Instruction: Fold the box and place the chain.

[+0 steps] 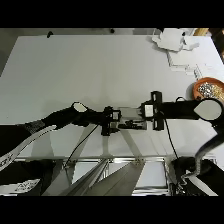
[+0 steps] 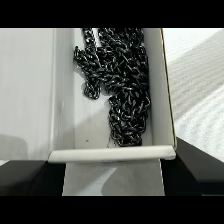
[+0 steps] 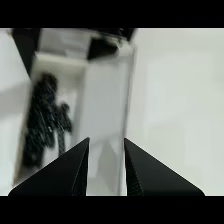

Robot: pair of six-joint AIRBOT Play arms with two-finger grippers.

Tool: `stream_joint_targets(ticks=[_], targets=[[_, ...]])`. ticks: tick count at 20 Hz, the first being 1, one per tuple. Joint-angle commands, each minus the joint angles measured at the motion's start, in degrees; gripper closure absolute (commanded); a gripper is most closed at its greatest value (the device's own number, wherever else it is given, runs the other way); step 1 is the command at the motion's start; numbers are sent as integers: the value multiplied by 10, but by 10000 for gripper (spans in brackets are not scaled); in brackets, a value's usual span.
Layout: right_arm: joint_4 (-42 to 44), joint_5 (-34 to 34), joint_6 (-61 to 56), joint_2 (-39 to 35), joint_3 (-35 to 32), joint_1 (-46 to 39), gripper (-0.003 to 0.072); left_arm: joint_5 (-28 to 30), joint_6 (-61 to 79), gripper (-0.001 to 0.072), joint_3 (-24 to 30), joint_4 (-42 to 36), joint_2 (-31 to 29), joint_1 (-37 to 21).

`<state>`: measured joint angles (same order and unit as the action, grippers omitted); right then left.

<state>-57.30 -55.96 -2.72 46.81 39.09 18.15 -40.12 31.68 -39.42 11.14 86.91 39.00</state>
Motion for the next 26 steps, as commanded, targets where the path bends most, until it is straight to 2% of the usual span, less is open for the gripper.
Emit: stream_joint_targets(ticks=[1, 5, 9, 13, 21, 25, 26], targets=[[-69, -31, 32, 0, 3, -105, 438, 0, 0, 320, 0, 0, 0, 0], [-113, -30, 47, 64, -2, -186, 439, 0, 0, 320, 0, 0, 0, 0], [-129, -18, 51, 138, -2, -189, 448, 0, 0, 320, 0, 0, 0, 0], [-135, -14, 110, 207, -2, -189, 448, 0, 0, 320, 0, 0, 0, 0], [-135, 16, 138, 276, -2, -189, 449, 0, 0, 320, 0, 0, 0, 0], [-134, -2, 137, 275, -2, -189, 545, 0, 0, 320, 0, 0, 0, 0], [-135, -14, 137, 273, -2, -189, 629, 0, 0, 320, 0, 0, 0, 0]])
